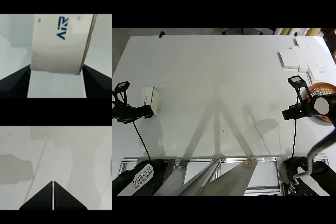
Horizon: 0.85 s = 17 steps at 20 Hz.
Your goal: Fold the box and place the chain.
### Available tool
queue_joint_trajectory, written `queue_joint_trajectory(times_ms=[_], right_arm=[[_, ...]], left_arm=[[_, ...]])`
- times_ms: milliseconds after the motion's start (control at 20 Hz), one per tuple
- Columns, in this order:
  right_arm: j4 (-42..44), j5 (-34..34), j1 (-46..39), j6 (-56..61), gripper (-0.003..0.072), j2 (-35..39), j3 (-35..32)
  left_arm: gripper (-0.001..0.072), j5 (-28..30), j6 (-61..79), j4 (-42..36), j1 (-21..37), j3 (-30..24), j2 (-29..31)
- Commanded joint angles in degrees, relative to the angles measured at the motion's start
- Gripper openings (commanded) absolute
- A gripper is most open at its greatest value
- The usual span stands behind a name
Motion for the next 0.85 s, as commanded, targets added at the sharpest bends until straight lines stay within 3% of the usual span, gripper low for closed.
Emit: queue_joint_trajectory(times_ms=[0,400,800], right_arm=[[0.0,0.0,0.0,0.0,0.0015,0.0,0.0],[0.0,0.0,0.0,0.0,0.0015,0.0,0.0],[0.0,0.0,0.0,0.0,0.0015,0.0,0.0]], left_arm=[[0.0694,-2.6,-0.5,-0.5,0.3,0.0,3.0],[0.0694,-3.2,0.0,-2.4,-5.2,0.0,21.1],[0.0694,-3.4,0.0,-2.4,-10.1,-0.1,21.3]])
